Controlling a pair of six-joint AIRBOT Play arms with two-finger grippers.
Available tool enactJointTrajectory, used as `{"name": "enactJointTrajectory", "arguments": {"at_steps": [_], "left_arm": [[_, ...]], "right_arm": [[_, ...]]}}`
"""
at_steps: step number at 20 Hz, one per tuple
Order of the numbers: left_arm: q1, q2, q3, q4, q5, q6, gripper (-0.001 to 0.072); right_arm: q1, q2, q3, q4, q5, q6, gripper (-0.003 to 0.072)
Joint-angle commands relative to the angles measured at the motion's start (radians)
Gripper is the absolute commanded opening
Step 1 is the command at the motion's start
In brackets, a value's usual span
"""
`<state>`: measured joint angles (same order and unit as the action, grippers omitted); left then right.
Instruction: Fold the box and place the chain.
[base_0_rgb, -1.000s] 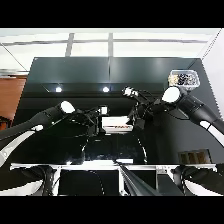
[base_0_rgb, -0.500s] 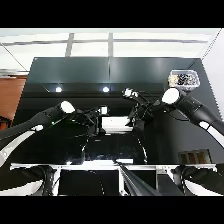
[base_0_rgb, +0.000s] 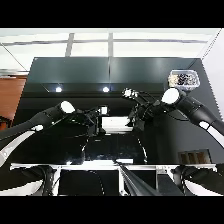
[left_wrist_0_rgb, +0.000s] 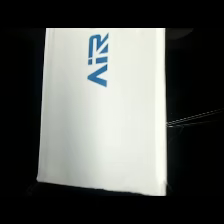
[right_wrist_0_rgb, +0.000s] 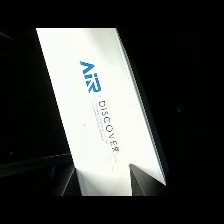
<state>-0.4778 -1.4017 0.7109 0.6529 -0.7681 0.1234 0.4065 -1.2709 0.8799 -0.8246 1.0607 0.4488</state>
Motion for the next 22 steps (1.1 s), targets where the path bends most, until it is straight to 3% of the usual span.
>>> {"name": "enactJointTrajectory", "arguments": {"at_steps": [1,12,18,19,20,22], "left_arm": [[-0.001,0.000,0.000,0.000,-0.003,0.000,0.0398],[-0.001,0.000,0.000,0.000,-0.022,0.000,0.0398],[-0.001,0.000,0.000,0.001,-0.021,0.000,0.0399],[0.000,0.000,0.000,0.001,-0.021,0.000,0.0398],[0.000,0.000,0.000,0.001,-0.020,0.000,0.0398],[0.000,0.000,0.000,0.000,-0.020,0.000,0.0398]], "right_arm": [[0.001,0.001,0.000,-0.012,0.011,0.000,0.0379],[0.001,0.001,0.005,-0.063,0.008,0.005,0.0377],[-0.098,0.099,0.041,-0.020,0.136,0.418,0.0375],[-0.127,0.097,0.018,0.037,0.176,0.413,0.0313],[-0.148,0.098,-0.019,0.121,0.188,0.407,0.0009],[-0.161,0.093,-0.099,0.340,0.161,0.404,0.0008]]}}
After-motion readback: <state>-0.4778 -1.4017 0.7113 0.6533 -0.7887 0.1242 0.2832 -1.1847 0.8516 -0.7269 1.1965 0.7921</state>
